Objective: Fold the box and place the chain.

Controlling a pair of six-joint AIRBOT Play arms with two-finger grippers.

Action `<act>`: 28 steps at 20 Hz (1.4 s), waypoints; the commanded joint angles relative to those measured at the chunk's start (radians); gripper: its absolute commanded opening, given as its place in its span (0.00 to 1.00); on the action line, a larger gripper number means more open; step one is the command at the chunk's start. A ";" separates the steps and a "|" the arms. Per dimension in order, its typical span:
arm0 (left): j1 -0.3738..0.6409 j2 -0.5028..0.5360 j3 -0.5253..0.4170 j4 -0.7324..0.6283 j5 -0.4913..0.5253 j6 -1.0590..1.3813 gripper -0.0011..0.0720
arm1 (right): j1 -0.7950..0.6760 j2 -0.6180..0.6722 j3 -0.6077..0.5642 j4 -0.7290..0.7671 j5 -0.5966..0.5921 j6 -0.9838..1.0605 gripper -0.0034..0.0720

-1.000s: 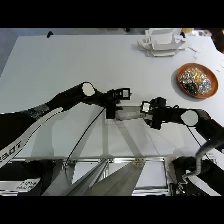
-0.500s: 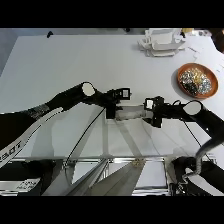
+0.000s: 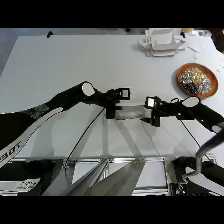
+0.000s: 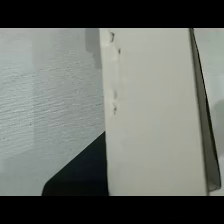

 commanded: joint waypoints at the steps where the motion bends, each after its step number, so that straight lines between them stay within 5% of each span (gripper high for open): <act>1: -0.001 0.000 0.000 -0.003 0.001 -0.002 0.03 | -0.002 -0.047 0.000 0.030 0.052 -0.065 0.92; 14: -0.001 0.000 0.000 -0.003 -0.003 -0.002 0.03 | -0.002 -0.070 0.000 -0.052 0.074 0.050 0.89; 16: -0.001 0.000 0.000 -0.003 -0.003 -0.002 0.03 | -0.002 -0.070 0.000 -0.052 0.075 0.050 0.77; 28: -0.001 0.000 0.000 -0.003 -0.003 -0.002 0.03 | -0.002 -0.071 -0.001 -0.060 0.046 0.050 0.49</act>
